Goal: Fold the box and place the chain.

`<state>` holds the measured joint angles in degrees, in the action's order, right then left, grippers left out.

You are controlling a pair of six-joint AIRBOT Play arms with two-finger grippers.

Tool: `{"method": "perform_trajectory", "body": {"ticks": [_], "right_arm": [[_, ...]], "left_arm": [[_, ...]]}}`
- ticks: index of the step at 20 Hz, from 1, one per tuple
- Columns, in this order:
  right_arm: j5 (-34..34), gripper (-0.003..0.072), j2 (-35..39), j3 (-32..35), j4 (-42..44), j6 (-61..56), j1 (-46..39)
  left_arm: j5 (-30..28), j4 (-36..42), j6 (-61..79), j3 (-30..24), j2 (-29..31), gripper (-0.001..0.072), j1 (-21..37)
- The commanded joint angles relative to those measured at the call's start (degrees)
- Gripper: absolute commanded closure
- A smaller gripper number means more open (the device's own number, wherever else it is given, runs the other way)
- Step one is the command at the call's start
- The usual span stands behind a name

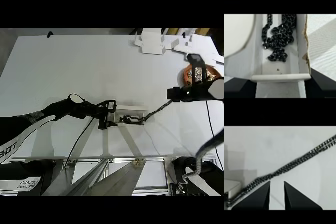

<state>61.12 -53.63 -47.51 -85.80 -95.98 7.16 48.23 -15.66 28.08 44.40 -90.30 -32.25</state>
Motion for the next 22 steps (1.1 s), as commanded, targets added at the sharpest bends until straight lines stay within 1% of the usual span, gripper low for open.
{"method": "perform_trajectory", "body": {"ticks": [1, 3, 6, 13, 14, 15, 16, 20, 22], "right_arm": [[-2.82, 0.049, -0.57, 5.64, -0.55, -0.22, -0.74], [-2.82, 0.049, -1.44, 7.41, -0.48, -0.33, -0.74], [-4.79, 0.049, -2.54, 9.22, -0.52, -1.73, -0.74], [-7.96, 0.0485, -8.52, 9.6, 0.55, -1.73, -0.74], [-8.66, 0.0439, -9.38, 9.6, 0.98, -1.73, -0.74], [-9.38, 0.0374, -9.84, 9.66, 1.33, -1.73, -0.74], [-10.01, 0.0369, -10.14, 9.68, 2.03, -1.7, -0.74], [-12.7, 0.0374, -10.21, 9.68, 2.05, -1.73, -0.74], [-13.68, 0.0396, -10.27, 9.68, 2.03, -2.51, -0.74]], "left_arm": [[-0.02, 0.0, 0.0, 0.02, 0.02, 0.0556, 0.02], [-0.02, 0.0, 0.0, 0.02, 0.02, 0.0556, 0.02], [-0.02, 0.0, 0.0, 0.02, 0.02, 0.0556, 0.02], [0.0, 0.0, 0.0, 0.02, 0.02, 0.0556, 0.02], [0.0, 0.0, 0.0, 0.02, 0.02, 0.0556, 0.02], [0.0, 0.0, 0.0, 0.02, 0.02, 0.0556, 0.02], [-0.02, 0.0, 0.0, 0.02, 0.02, 0.0556, 0.02], [0.0, 0.0, 0.0, 0.02, 0.02, 0.0556, 0.02], [0.0, 0.0, 0.0, 0.02, 0.02, 0.0556, 0.02]]}}
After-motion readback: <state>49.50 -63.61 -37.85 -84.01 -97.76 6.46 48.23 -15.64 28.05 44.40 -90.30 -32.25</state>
